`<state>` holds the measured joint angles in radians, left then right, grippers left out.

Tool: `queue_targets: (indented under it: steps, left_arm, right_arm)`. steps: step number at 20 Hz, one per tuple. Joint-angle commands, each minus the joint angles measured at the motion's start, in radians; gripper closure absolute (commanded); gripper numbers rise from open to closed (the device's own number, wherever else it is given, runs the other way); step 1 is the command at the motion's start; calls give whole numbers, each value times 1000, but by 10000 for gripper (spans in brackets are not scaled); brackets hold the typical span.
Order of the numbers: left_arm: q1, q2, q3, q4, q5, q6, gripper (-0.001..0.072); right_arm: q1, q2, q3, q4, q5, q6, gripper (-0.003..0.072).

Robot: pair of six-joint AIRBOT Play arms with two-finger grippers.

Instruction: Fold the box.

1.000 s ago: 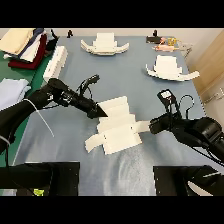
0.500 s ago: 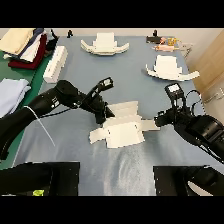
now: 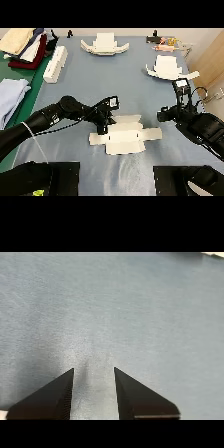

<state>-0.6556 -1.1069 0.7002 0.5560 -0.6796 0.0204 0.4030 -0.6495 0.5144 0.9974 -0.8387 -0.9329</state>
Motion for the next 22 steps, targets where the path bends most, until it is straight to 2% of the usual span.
queue_targets:
  steps: [1,8,16,22]
  left_arm:
    - [-12,16,-33,-51,26,73,700]
    - [-12,15,-89,-85,7,101,697]
    - [-12,10,-92,-84,-82,49,696]
    - [-12,10,-93,-80,-90,-40,696]
  right_arm:
    - [0,0,2,-6,-8,39,298]
    - [0,0,2,-6,-8,86,298]
    - [0,0,2,7,-8,99,298]
    - [0,0,2,15,-8,98,300]
